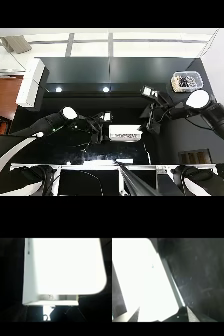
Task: Fold the box and place the chain.
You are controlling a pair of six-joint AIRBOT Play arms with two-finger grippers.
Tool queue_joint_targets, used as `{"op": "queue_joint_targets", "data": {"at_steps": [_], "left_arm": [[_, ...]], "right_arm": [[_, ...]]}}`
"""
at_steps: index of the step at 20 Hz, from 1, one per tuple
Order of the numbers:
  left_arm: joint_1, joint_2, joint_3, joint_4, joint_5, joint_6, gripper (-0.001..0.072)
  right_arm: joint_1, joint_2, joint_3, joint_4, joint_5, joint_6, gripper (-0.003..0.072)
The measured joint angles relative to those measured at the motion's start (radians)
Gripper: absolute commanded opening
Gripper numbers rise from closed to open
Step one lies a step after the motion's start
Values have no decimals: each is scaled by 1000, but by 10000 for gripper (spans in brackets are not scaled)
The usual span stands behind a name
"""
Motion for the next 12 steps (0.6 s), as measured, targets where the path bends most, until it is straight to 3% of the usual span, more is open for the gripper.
{"op": "queue_joint_targets", "data": {"at_steps": [8, 9, 10, 11, 12], "left_arm": [[0, 0, 0, 0, 0, 0, 414], [0, 0, 0, 0, 0, 0, 414], [0, 0, 0, 0, 0, 0, 414], [0, 0, 0, 0, 0, 0, 414], [0, 0, 0, 0, 0, 0, 414]], "right_arm": [[89, 16, -75, -1, -98, -83, 668], [97, 17, -76, -3, -104, -90, 592], [105, 18, -77, -3, -111, -96, 438], [110, 18, -79, -6, -112, -99, 399], [113, 18, -80, -7, -111, -102, 302]]}}
